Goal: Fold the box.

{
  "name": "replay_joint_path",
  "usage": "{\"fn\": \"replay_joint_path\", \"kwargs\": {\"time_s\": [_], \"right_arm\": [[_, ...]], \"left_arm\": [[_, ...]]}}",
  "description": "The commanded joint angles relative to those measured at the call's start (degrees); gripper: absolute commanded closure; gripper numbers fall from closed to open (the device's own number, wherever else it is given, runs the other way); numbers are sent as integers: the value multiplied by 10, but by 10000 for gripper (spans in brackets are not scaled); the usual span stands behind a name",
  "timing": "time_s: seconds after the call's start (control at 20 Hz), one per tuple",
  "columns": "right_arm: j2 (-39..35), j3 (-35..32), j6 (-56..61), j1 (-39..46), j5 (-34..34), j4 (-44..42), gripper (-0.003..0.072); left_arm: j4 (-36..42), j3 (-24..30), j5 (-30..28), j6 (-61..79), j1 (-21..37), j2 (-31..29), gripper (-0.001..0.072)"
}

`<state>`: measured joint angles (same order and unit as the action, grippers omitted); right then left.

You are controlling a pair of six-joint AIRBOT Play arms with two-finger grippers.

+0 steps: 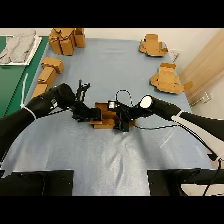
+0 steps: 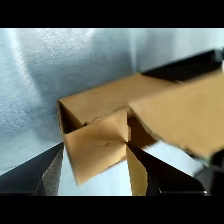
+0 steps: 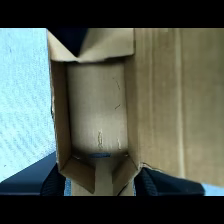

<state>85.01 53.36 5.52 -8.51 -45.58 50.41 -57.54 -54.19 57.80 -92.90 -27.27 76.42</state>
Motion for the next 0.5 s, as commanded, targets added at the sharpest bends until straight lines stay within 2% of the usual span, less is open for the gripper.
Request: {"fn": "replay_joint_path", "kwargs": {"time_s": [0.0, 0.15, 0.35, 0.4, 0.45], "right_arm": [[0, 0, 0, 0, 0, 0, 285], [0, 0, 0, 0, 0, 0, 285], [0, 0, 0, 0, 2, 0, 286], [0, 0, 0, 0, 2, -1, 286], [0, 0, 0, 0, 2, -1, 285]], "left_arm": [[-83, -8, -45, -118, -45, 0, 130], [-89, -15, -70, -134, -71, 0, 131], [-125, -16, -70, -160, -76, 0, 141], [-129, -16, -71, -160, -76, 0, 250], [-130, -16, -73, -160, -76, 0, 249]]}}
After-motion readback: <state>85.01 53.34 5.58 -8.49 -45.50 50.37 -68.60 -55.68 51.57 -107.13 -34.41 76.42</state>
